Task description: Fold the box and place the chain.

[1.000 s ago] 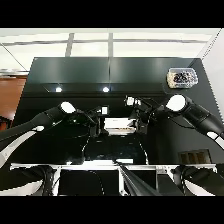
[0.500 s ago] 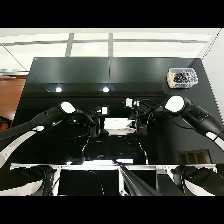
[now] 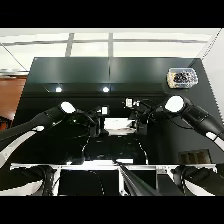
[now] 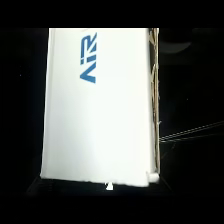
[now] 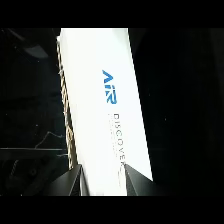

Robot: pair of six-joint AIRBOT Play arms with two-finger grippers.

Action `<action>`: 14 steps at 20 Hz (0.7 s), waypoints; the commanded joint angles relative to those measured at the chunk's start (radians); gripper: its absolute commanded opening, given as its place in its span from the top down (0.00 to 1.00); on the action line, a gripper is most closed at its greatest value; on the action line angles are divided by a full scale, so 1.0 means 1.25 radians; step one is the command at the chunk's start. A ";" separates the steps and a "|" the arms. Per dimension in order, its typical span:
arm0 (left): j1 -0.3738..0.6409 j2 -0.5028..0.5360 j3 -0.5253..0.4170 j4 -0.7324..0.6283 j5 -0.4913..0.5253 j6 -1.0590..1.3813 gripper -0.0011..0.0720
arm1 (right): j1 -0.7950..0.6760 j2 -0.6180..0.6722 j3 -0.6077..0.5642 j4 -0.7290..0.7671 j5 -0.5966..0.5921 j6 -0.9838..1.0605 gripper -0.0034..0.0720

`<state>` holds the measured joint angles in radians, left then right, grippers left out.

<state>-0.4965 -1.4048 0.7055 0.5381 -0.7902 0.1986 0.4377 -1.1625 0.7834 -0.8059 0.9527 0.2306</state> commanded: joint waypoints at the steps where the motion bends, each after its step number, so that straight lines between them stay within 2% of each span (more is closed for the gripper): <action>1: 0.000 0.000 0.001 0.000 0.000 0.000 0.50 | 0.001 -0.002 0.000 0.000 0.000 0.000 0.56; 14: 0.000 0.000 0.001 0.000 0.000 0.000 0.50 | 0.001 -0.009 0.000 0.000 0.015 0.022 0.54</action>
<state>-0.4965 -1.4048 0.7055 0.5381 -0.7902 0.1982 0.4377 -1.1732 0.7834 -0.8055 0.9668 0.2550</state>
